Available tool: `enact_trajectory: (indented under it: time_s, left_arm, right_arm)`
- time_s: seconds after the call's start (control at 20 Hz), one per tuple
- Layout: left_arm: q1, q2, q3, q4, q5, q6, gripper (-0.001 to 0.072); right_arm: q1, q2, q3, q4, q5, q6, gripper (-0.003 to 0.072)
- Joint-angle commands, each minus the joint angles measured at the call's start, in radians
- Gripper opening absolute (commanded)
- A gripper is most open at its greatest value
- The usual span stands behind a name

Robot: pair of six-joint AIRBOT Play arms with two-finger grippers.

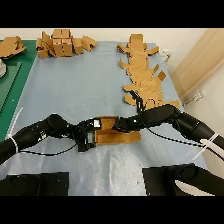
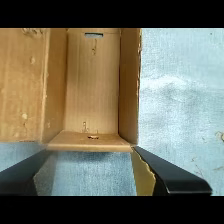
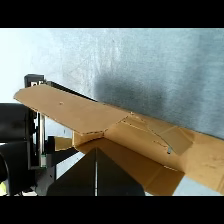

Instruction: Fold the box.

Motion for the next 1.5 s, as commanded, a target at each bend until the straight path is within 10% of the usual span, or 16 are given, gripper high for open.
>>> enact_trajectory:
  time_s: [0.0, 1.45]
  left_arm:
    - [0.001, 0.0, 0.0, -0.013, 0.009, 0.0, 0.0686]
    - [-0.096, -0.047, 0.0, -0.039, 0.108, 0.019, 0.0686]
  right_arm:
    - [0.0, -0.001, 0.0, 0.0, -0.005, 0.0, -0.0001]
    - [0.0, -0.001, 0.0, 0.0, -0.019, 0.0, -0.0001]
